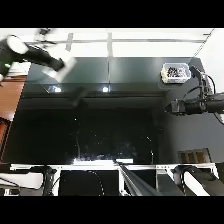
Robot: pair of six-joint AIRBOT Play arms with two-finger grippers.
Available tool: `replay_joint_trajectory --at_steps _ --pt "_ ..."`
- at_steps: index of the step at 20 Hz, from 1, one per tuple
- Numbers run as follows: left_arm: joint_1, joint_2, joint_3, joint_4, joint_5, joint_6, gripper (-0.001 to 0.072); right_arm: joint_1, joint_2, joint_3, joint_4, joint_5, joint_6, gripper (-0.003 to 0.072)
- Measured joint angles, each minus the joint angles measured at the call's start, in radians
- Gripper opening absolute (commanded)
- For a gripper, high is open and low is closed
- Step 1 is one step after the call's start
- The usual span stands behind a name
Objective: Fold the box and place the chain.
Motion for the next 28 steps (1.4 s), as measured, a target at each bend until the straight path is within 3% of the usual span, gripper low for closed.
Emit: replay_joint_trajectory --at_steps 3,6,13,14,15,16,21,22,23,24,25,28 --pt "0.134 -0.143 0.192 0.011 -0.045 -0.081 0.0350 0.000 0.000 0.000 0.000 -0.001 0.011 0.0015" --pt "0.196 -0.275 0.332 0.046 -0.090 -0.126 0.0350 0.000 0.000 0.000 0.001 -0.007 0.018 0.0015" --pt "0.227 -0.451 0.420 0.118 -0.116 -0.234 0.0356 0.000 0.000 0.000 0.001 -0.015 0.029 0.0015" --pt "0.224 -0.460 0.423 0.120 -0.113 -0.237 0.0434 0.000 0.000 0.000 0.001 -0.015 0.029 0.0015" --pt "0.221 -0.467 0.425 0.126 -0.107 -0.240 0.0635 0.000 0.000 0.000 0.000 -0.015 0.029 0.0015" --pt "0.217 -0.470 0.427 0.129 -0.106 -0.241 0.0716 0.000 0.000 0.000 0.001 -0.015 0.031 0.0015" --pt "0.198 -0.412 0.450 0.159 -0.134 -0.252 0.0706 0.000 0.000 0.000 0.000 0.000 0.032 0.0015" --pt "0.194 -0.380 0.454 0.164 -0.138 -0.252 0.0641 0.000 0.000 0.000 0.000 0.006 0.032 0.0015" --pt "0.189 -0.338 0.458 0.166 -0.150 -0.255 0.0403 0.000 0.000 0.000 0.001 0.011 0.032 0.0015" --pt "0.184 -0.293 0.460 0.165 -0.162 -0.256 0.0084 0.000 0.000 0.000 0.000 0.013 0.032 0.0015" --pt "0.179 -0.241 0.462 0.161 -0.178 -0.269 0.0023 0.000 0.000 0.000 0.000 0.013 0.031 0.0015" --pt "0.155 -0.086 0.409 0.071 -0.290 -0.306 0.0020 0.000 0.000 0.000 0.000 -0.020 0.017 0.0015"
